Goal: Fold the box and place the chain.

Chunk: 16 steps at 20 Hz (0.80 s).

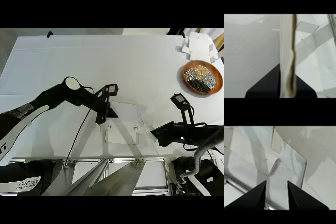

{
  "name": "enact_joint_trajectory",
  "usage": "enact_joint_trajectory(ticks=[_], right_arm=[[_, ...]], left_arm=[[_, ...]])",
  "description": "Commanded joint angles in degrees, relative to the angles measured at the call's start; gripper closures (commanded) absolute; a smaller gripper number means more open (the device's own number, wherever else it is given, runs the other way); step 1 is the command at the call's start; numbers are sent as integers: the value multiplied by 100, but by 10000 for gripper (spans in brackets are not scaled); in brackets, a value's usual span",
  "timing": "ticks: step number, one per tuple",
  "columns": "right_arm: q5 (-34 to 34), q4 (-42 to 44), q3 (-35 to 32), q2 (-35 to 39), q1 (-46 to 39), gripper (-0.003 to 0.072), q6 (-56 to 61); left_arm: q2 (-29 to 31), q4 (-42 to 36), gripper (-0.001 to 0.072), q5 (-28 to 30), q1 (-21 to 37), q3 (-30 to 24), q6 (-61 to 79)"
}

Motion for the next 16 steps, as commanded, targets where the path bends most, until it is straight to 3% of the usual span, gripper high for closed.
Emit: enact_joint_trajectory(ticks=[1, 3, 7, 16], right_arm=[[221, -96, 0, 612, 4, 392, 7], [219, -267, -2, 632, 4, 392, 0], [61, -385, -13, 632, 4, 392, -35], [-393, -542, -15, 592, 4, 392, -155]], left_arm=[[76, 15, 713, 1008, -481, -282, 35], [37, -435, 713, 1416, -616, -437, 721], [-225, -1346, 710, 1377, -531, -472, 1526], [-538, -1145, 707, 1759, -494, -472, 1585]])
